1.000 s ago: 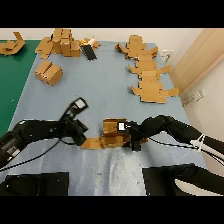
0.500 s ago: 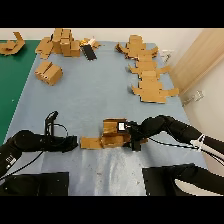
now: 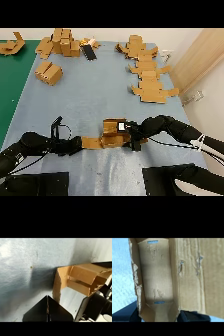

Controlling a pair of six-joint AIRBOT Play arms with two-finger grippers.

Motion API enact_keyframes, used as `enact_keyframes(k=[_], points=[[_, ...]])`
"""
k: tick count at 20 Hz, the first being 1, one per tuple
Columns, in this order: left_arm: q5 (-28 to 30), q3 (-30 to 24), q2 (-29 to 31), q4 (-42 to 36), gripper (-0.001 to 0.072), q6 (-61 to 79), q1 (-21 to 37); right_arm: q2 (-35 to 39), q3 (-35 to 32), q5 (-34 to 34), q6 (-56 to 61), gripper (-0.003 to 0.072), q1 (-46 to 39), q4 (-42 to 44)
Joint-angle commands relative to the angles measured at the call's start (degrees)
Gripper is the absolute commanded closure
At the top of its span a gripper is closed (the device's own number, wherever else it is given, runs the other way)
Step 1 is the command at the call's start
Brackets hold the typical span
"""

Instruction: Fold the box.

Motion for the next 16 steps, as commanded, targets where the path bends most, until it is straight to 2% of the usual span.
enact_keyframes(k=[1, 4, 10, 13, 16], points=[[4.55, -0.13, -2.73, -4.94, 0.0699, 2.12, -5.09, -0.02, -0.02, 0.00, 0.02, 0.0185, 0.00, 0.02], [8.22, -0.11, -4.17, -8.04, 0.0699, 1.81, -9.25, -0.02, -0.02, -0.02, 0.02, 0.0185, 0.00, 0.02], [8.63, 0.24, -4.15, -8.96, 0.0699, 1.88, -9.99, -0.02, -0.02, 0.00, 0.02, 0.0185, 0.00, 0.02], [7.13, 4.28, -4.13, -8.72, 0.0701, 4.66, -10.40, -0.02, -0.02, 0.00, 0.02, 0.0185, 0.00, 0.04], [11.52, 8.79, -4.33, -7.76, 0.0702, 3.37, -14.91, -0.02, -0.02, 0.00, 0.02, 0.0185, 0.00, 0.04]])
